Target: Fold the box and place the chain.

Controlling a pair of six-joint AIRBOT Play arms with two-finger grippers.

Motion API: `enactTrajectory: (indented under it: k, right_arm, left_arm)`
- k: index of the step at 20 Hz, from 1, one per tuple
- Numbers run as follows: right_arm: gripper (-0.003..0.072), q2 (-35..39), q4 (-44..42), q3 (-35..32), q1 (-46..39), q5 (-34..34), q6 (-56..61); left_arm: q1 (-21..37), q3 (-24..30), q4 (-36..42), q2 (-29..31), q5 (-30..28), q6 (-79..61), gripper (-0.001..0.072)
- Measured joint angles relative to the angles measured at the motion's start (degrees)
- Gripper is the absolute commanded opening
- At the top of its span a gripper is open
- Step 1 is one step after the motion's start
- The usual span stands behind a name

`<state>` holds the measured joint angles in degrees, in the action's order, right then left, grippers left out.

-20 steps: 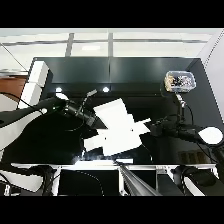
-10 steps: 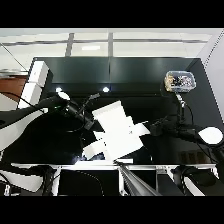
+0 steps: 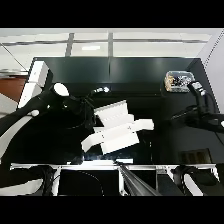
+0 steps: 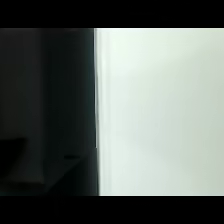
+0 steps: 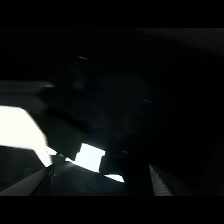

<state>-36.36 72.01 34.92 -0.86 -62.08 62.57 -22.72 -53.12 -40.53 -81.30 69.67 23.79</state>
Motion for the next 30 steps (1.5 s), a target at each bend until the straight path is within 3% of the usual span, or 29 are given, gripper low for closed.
enactTrajectory:
  k: [4, 12, 18, 30]
  right_arm:
    - [0.0695, -0.2, 4.6, 1.9, -1.7, 1.4, -8.4]
    - [0.0695, -4.7, -17.4, -6.1, 1.1, 2.7, -41.1]
    - [0.0695, -7.3, -20.8, -12.8, 10.0, 7.1, -50.8]
    - [0.0695, -14.0, -20.9, -14.3, 20.5, 12.3, -59.9]
  left_arm:
    - [-4.9, 2.3, -3.6, 3.6, -9.4, -9.3, 0.0031]
    - [-7.7, 3.1, -5.4, 2.5, -18.5, -20.3, 0.0032]
    - [-7.9, 3.1, -5.6, 1.2, -20.7, -21.4, 0.0032]
    - [-9.8, 3.1, -9.8, 0.9, -21.2, -16.0, 0.0033]
